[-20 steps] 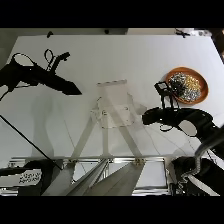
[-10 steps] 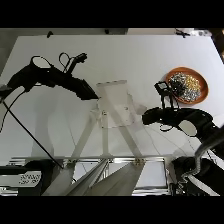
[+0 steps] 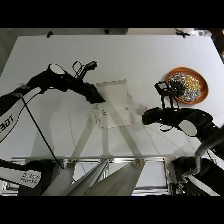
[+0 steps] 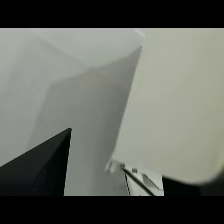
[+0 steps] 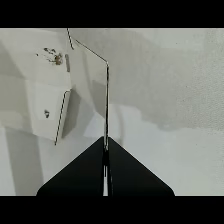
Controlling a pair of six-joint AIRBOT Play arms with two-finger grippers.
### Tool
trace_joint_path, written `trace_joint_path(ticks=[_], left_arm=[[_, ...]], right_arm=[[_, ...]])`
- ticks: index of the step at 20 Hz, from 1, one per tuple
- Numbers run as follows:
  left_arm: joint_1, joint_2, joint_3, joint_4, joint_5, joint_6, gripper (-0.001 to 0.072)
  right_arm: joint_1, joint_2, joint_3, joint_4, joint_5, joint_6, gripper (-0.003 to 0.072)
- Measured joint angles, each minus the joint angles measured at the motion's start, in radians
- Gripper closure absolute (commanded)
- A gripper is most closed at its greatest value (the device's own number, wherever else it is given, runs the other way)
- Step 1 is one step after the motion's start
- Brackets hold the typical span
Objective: Fold the box and place the chain.
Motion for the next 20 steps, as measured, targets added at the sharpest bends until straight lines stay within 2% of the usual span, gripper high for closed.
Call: trace_joint_path(ticks=[1,2,3,4,5,9,14,16,17,19,20], left_arm=[[0.0,-0.013,0.0,-0.024,0.002,0.019,0.0212],[-0.001,-0.024,0.0,-0.054,0.004,0.04,0.0311],[-0.001,-0.033,0.0,-0.081,0.005,0.061,0.035],[-0.002,-0.039,0.0,-0.098,0.007,0.076,0.0351],[-0.003,-0.044,0.0,-0.113,0.01,0.089,0.0381],[-0.007,-0.053,0.0,-0.134,0.006,0.117,0.0696],[-0.008,-0.055,0.0,-0.14,-0.028,0.148,0.0708],[-0.008,-0.045,0.0,-0.126,-0.056,0.146,0.071],[-0.008,-0.035,0.0,-0.116,-0.073,0.14,0.0711],[-0.008,-0.002,0.0,-0.097,-0.127,0.133,0.0712],[-0.008,0.021,0.0,-0.085,-0.158,0.127,0.0713]], right_arm=[[0.0,0.0,0.0,0.0,0.0,0.0,0.0679],[0.0,0.0,0.0,0.0,0.0,0.0,0.0679],[0.0,0.0,0.0,0.0,0.001,0.0,0.0679],[0.0,0.0,0.0,0.001,0.002,0.0,0.0679],[0.0,0.0,0.0,0.001,0.002,0.0,0.0679],[0.0,0.0,0.0,0.004,0.001,0.0,0.0678],[0.0,0.0,0.0,0.023,0.002,0.0,0.0664],[0.0,0.001,0.005,0.042,0.01,0.0,0.0515],[0.0,0.003,0.011,0.05,0.017,0.001,0.0482],[0.0,0.021,0.034,0.058,0.051,0.001,0.0471],[0.0,0.034,0.049,0.061,0.074,0.001,0.0413]])
